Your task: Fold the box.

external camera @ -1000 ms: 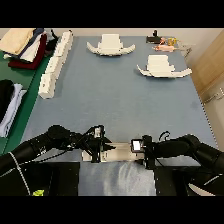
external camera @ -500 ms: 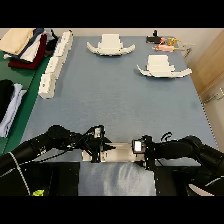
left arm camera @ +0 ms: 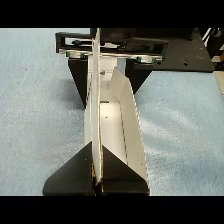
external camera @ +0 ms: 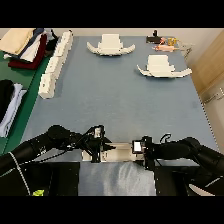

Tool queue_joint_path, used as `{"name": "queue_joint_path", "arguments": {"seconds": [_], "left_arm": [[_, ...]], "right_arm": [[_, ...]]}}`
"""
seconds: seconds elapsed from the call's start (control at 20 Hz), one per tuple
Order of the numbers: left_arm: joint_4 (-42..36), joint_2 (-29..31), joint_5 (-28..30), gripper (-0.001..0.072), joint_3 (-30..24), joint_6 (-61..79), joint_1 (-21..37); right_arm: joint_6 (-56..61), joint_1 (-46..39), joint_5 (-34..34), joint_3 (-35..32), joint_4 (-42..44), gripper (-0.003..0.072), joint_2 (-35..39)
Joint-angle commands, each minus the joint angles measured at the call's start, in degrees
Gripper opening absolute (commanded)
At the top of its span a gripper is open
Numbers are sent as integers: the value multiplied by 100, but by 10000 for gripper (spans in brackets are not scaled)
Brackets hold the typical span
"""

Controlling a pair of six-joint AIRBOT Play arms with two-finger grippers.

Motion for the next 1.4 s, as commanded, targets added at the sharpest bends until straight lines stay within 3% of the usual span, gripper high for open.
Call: {"name": "queue_joint_path", "arguments": {"seconds": [0.0, 0.1, 0.4, 0.5, 0.6, 0.65, 1.35], "left_arm": [[0, 0, 2, 16, 0, 2, 4], [0, 0, 2, 16, 2, 2, 4], [0, 0, 2, 16, 2, 2, 4], [0, 0, 0, 16, 2, 2, 4], [0, 0, 2, 16, 2, 2, 4], [0, 0, 2, 16, 2, 2, 4], [0, 0, 0, 16, 2, 2, 4]], "right_arm": [[-2, 33, 109, -11, 44, 438, -57], [-2, 33, 109, -11, 44, 438, -57], [2, 33, 105, 7, 31, 339, -52], [7, 33, 76, 15, 42, 381, 61], [195, 31, 22, 13, -9, 572, 273], [256, 31, -9, 13, -31, 588, 354], [192, 33, -15, -11, -39, 585, 74]]}}
